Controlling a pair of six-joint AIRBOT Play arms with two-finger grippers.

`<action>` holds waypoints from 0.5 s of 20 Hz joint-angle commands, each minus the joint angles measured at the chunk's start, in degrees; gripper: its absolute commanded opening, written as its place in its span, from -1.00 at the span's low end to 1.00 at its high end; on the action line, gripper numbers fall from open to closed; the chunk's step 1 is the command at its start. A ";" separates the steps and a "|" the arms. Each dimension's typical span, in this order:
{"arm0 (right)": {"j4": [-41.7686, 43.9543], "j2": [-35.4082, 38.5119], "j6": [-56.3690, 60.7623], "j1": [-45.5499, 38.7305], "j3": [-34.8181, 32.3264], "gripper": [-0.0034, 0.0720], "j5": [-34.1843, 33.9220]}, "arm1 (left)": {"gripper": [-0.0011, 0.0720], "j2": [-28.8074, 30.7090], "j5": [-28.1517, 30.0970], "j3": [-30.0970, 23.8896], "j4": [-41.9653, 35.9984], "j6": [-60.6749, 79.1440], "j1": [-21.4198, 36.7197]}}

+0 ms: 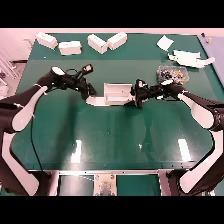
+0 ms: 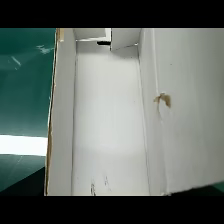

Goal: Fold the box and place the chain.

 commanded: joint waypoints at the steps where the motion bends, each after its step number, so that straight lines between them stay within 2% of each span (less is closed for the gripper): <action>1: 0.02 0.04 0.00 0.04 -0.02 0.63 -0.02 | -0.92 3.15 -3.45 0.04 0.44 -9.27 2.80; 6: 0.02 0.04 0.00 0.04 -0.02 0.63 -0.02 | -0.92 5.44 -7.82 0.04 1.05 -22.99 7.41; 10: 0.04 0.04 0.00 0.04 -0.02 0.63 -0.02 | -0.92 5.35 -10.01 -1.05 5.99 -36.17 9.86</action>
